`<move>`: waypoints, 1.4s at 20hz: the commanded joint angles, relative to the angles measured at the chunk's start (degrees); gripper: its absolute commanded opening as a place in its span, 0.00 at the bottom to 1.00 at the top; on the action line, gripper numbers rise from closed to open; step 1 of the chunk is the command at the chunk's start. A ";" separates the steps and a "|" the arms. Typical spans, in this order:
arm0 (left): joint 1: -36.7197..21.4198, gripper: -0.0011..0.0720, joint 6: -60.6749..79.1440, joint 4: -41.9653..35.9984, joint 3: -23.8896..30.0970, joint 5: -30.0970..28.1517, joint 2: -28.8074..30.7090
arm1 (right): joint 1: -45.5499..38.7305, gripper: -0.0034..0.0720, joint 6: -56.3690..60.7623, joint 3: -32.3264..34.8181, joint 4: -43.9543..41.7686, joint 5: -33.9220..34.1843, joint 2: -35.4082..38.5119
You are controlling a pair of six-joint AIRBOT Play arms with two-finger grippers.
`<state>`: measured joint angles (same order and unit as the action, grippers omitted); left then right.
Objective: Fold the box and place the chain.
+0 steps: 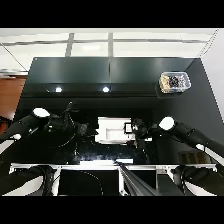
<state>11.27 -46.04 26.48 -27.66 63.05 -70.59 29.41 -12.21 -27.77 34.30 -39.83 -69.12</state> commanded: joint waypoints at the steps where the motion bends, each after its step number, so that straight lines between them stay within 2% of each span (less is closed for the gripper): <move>1: 2.93 0.88 -2.97 0.02 -0.07 -2.89 0.04 | 0.00 0.68 0.02 0.00 -0.02 0.00 0.04; 4: 8.68 0.87 -9.29 0.26 -0.09 -9.88 0.11 | 0.00 0.68 0.02 0.00 -0.02 0.00 0.04; 8: 13.38 0.87 -13.03 1.68 -2.14 -13.94 0.15 | 0.00 0.68 0.02 0.00 -0.02 0.00 0.04; 14: 15.91 0.87 -26.08 13.66 -7.50 -13.62 0.15 | 0.00 0.68 0.26 0.00 -0.02 0.00 0.04; 20: 24.11 0.86 -48.63 32.50 -14.32 -8.52 0.15 | 0.00 0.68 0.42 0.00 -0.02 0.02 0.04; 22: 26.34 0.86 -52.09 34.71 -16.33 -8.04 0.15 | 0.00 0.68 0.42 0.00 -0.02 0.02 0.04; 24: 28.22 0.68 -52.89 35.32 -18.03 -8.11 0.15 | 0.00 0.68 0.42 0.00 -0.02 0.00 0.04; 28: 30.16 0.68 -57.92 37.03 -19.58 -8.13 0.15 | 0.00 0.68 0.42 0.00 -0.02 0.00 0.04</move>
<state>39.77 -98.96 61.28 -45.89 55.00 -70.48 29.41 -11.81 -27.77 34.30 -39.81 -69.12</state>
